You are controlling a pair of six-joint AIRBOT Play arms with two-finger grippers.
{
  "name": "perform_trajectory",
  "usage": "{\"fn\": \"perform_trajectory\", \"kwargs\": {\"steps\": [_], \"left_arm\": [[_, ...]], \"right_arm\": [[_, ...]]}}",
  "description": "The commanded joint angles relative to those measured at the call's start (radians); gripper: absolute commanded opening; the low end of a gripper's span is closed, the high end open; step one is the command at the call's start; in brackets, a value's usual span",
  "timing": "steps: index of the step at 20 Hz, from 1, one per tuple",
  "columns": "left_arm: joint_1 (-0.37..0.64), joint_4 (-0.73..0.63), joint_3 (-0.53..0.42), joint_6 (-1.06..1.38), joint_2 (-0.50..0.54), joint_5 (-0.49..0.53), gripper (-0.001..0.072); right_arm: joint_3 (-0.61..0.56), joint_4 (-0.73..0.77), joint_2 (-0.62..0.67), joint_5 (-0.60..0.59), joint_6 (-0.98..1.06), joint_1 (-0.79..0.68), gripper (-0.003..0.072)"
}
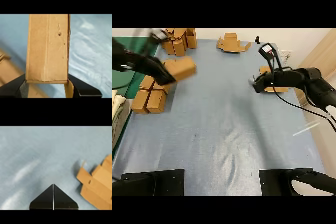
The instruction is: Fold the box.
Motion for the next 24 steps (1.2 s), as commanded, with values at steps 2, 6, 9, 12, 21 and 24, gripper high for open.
{"fn": "perform_trajectory", "kwargs": {"steps": [2, 6, 9, 12, 21, 24], "left_arm": [[0.226, 0.053, -0.002, -0.204, 0.171, -0.067, 0.0196], [0.386, 0.049, -0.137, -0.253, 0.31, -0.087, 0.0169], [0.418, 0.124, -0.376, -0.263, 0.452, -0.087, 0.017], [0.423, 0.215, -0.607, -0.305, 0.594, -0.077, 0.0171], [0.541, 0.266, -0.833, -0.417, 0.748, -0.007, 0.0187], [0.583, 0.27, -0.851, -0.486, 0.748, 0.026, 0.0187]], "right_arm": [[-0.11, -0.038, 0.052, 0.058, 0.035, -0.063, 0.0004], [-0.114, -0.039, 0.051, 0.111, 0.032, -0.064, 0.0005], [-0.114, -0.039, 0.05, 0.125, 0.032, -0.067, 0.0005], [-0.114, -0.039, 0.05, 0.125, 0.032, -0.067, 0.0004], [-0.114, -0.039, 0.045, 0.125, 0.031, -0.067, 0.0005], [-0.114, -0.038, 0.03, 0.126, 0.032, -0.067, 0.0005]]}}
